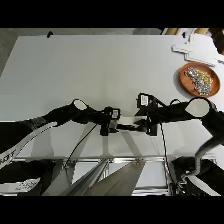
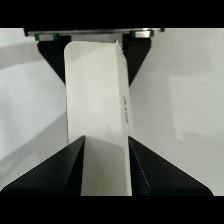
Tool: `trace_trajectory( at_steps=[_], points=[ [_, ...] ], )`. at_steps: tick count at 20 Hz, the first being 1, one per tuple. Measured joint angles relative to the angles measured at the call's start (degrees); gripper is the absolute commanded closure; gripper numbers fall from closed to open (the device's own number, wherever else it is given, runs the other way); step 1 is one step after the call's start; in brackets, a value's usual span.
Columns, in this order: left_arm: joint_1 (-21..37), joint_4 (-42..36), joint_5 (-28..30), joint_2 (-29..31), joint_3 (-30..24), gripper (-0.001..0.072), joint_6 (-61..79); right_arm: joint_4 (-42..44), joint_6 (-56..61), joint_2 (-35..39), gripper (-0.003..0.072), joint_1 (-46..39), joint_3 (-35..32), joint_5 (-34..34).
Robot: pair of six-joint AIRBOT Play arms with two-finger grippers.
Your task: Fold the box and place the chain.
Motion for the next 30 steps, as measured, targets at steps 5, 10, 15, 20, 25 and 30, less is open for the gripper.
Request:
trace_trajectory(
  at_steps=[5, 10, 15, 20, 25, 30],
  points=[
    [0.00, 0.00, 0.02, 0.00, 0.00, 0.0540, 0.00, -0.48, -0.04, -0.39, 0.0364, 0.39, -1.77, -0.74],
    [0.00, -0.02, 0.07, 0.00, 0.00, 0.0540, -0.07, -2.05, -0.07, -0.48, 0.0368, 0.46, -3.13, -1.90],
    [0.00, -0.04, 0.15, 0.00, 0.00, 0.0540, -0.15, -2.64, -0.07, -0.46, 0.0470, 0.46, -3.41, -3.17],
    [0.02, -0.04, 0.13, 0.00, 0.00, 0.0540, -0.11, -3.78, -0.11, -0.46, 0.0528, 1.22, -3.69, -3.98],
    [0.02, -0.04, 0.13, 0.00, 0.02, 0.0540, -0.07, -6.51, -0.11, -0.46, 0.0526, 3.67, -4.52, -5.84],
    [0.02, 0.00, 0.17, 0.00, 0.02, 0.0540, -0.02, -7.93, -0.07, -0.46, 0.0526, 4.31, -4.68, -6.73]
  ],
)
